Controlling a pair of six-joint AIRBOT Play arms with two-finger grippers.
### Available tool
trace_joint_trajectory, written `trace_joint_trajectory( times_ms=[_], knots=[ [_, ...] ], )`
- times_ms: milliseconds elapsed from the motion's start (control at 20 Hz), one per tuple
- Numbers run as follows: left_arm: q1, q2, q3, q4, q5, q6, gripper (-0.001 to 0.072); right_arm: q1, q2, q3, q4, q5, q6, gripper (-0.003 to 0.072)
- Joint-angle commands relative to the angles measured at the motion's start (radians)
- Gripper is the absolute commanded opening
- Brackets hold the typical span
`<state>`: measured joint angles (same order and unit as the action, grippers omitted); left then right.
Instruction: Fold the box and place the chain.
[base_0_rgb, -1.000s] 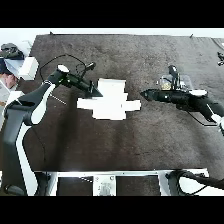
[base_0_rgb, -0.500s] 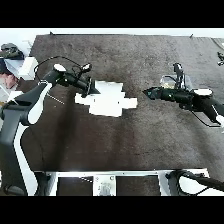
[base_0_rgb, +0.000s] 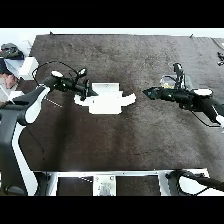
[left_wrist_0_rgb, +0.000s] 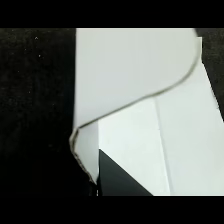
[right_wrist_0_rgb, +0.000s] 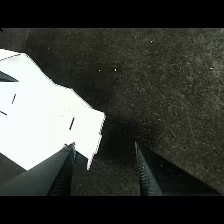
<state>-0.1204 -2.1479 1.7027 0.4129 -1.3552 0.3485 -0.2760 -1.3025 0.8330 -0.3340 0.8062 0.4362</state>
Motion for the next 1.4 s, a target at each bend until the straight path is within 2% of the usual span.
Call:
trace_joint_trajectory(
  times_ms=[0,200,450,500,550,800,850,900,1000,1150,1350],
  knots=[
    [-0.008,0.000,-0.012,0.007,0.044,0.034,0.0005,0.020,0.000,0.000,0.000,-0.002,-0.054,0.0430],
    [-0.010,0.000,-0.013,-0.006,0.086,0.045,0.0005,0.116,-0.006,0.000,0.000,-0.054,-0.184,0.0430],
    [-0.010,0.000,-0.013,-0.005,0.107,0.045,0.0008,0.238,-0.088,0.000,-0.038,-0.064,-0.332,0.0432],
    [-0.010,0.000,-0.013,-0.005,0.106,0.045,0.0010,0.261,-0.096,0.000,-0.047,-0.069,-0.388,0.0465],
    [-0.010,0.000,-0.013,-0.005,0.105,0.045,0.0011,0.285,-0.098,0.000,-0.049,-0.074,-0.460,0.0563],
    [-0.010,0.000,-0.013,-0.002,0.063,0.045,0.0011,0.381,-0.098,0.000,-0.058,-0.101,-0.711,0.0564],
    [-0.010,0.000,-0.013,-0.002,0.057,0.045,0.0011,0.402,-0.100,0.000,-0.071,-0.137,-0.734,0.0565],
    [-0.010,0.000,-0.013,-0.002,0.054,0.045,0.0011,0.422,-0.105,0.000,-0.085,-0.182,-0.748,0.0600],
    [-0.010,0.000,-0.013,-0.002,0.054,0.045,0.0011,0.453,-0.117,0.000,-0.089,-0.237,-0.804,0.0598],
    [-0.010,0.000,-0.013,-0.002,0.055,0.045,0.0012,0.466,-0.149,0.000,-0.099,-0.257,-0.894,0.0598],
    [-0.010,0.000,-0.012,-0.003,0.057,0.045,0.0011,0.466,-0.169,0.000,-0.144,-0.267,-0.916,0.0598]
  ],
)
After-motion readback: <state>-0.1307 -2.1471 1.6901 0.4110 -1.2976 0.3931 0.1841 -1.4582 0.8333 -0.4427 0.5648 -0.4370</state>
